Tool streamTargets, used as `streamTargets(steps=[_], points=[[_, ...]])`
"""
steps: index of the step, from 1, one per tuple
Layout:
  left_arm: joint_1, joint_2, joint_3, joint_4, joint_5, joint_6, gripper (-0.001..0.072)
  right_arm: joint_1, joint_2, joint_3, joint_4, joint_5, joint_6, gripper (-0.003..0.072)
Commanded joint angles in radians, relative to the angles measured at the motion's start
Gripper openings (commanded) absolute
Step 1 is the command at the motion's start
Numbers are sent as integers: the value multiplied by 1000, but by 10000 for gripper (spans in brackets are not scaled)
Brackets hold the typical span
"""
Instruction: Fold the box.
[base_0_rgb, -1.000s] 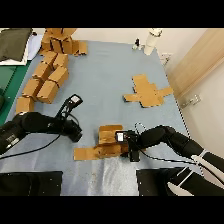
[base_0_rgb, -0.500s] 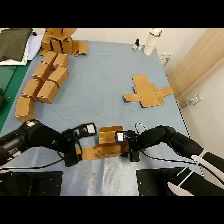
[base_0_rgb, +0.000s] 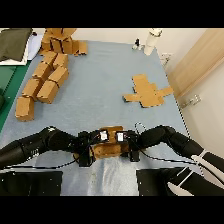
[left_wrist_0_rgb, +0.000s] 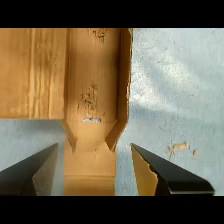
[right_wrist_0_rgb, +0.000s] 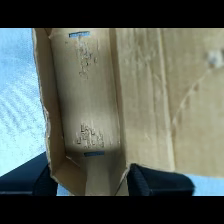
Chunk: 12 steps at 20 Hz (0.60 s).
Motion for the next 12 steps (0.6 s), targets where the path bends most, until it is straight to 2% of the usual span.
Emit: streamTargets(steps=[1, 4, 5, 6, 10, 11, 12], points=[[-2, -10, -36, -72, 48, 59, 691, 0, 0, 0, 0, 0, 0, 562], [-2, -10, -58, -97, 61, 73, 689, 0, 0, 0, 0, 0, 0, 562], [-2, -10, -58, -97, 78, 73, 633, 0, 0, 0, 0, 0, 0, 561], [-2, -10, -58, -97, 99, 75, 533, 0, 0, 0, 0, 0, 0, 562], [-7, -10, -58, -106, 153, 82, 516, 0, 0, 0, 0, 0, 0, 561], [-7, -10, -58, -109, 153, 83, 314, 0, 0, 0, 0, 0, 0, 562], [-7, -10, -59, -109, 153, 97, 215, 0, 0, 0, 0, 0, 0, 562]])
